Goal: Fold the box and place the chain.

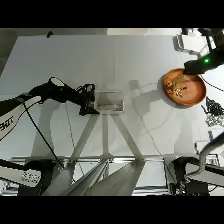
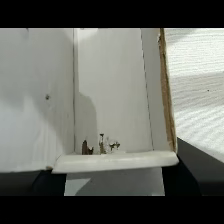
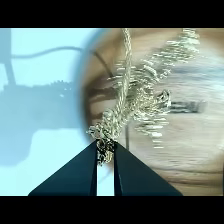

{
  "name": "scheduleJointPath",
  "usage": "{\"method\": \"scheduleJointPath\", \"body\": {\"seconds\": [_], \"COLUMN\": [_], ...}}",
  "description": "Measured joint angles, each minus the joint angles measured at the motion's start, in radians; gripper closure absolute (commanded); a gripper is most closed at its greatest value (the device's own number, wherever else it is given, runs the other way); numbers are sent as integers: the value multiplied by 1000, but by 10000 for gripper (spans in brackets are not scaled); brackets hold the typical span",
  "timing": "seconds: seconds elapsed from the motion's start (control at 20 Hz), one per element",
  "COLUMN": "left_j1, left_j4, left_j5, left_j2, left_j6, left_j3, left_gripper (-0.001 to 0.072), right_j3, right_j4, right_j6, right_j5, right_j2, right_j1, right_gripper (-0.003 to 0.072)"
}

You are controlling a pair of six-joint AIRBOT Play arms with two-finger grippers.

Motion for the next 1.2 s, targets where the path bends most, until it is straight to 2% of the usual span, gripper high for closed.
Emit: {"method": "scheduleJointPath", "body": {"seconds": [0.25,0.6,0.95,1.2], "left_j1": [0,0,0,0], "left_j4": [0,0,0,0], "left_j5": [0,0,0,0], "left_j2": [0,0,0,0], "left_j6": [0,0,0,0], "left_j3": [0,0,0,0], "left_gripper": [455,455,455,455], "right_j3": [0,0,0,0], "right_j4": [14,64,222,367], "right_j6": [-3,-26,-82,-128], "right_j5": [81,92,52,-54], "right_j2": [37,44,36,0], "right_j1": [215,443,561,606], "right_gripper": [684,682,682,682]}}
